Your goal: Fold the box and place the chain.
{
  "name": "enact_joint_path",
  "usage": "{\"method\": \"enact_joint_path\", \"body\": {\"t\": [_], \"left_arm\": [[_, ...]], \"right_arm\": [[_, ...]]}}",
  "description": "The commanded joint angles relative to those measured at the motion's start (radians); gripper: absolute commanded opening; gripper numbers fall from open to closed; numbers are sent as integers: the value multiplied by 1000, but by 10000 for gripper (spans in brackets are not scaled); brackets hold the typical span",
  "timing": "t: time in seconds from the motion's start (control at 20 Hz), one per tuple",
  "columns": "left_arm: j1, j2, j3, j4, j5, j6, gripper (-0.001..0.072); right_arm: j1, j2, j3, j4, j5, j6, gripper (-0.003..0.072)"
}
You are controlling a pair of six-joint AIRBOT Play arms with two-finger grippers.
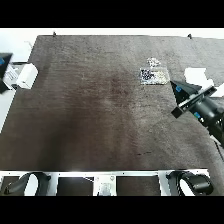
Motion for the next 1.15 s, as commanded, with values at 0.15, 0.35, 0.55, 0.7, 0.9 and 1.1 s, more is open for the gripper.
{"method": "enact_joint_path", "body": {"t": [0.15, 0.35, 0.55, 0.7, 0.9, 1.1], "left_arm": [[-142, 347, -387, -13, 145, 11, 11], [-143, 405, -618, -31, 149, 24, 11], [-143, 405, -740, -57, 237, 80, 12], [-143, 403, -758, -56, 258, 79, 17], [-143, 403, -758, -58, 243, 68, 18], [-143, 403, -758, -58, 243, 68, 18]], "right_arm": [[0, 179, -177, -108, -46, 3, 7], [-1, 220, -312, -114, -85, 3, 7], [-1, 220, -399, -114, -244, 3, 11], [0, 220, -439, -114, -243, 3, 11], [0, 220, -454, -114, -243, 3, 11], [0, 220, -454, -114, -244, 3, 11]]}}
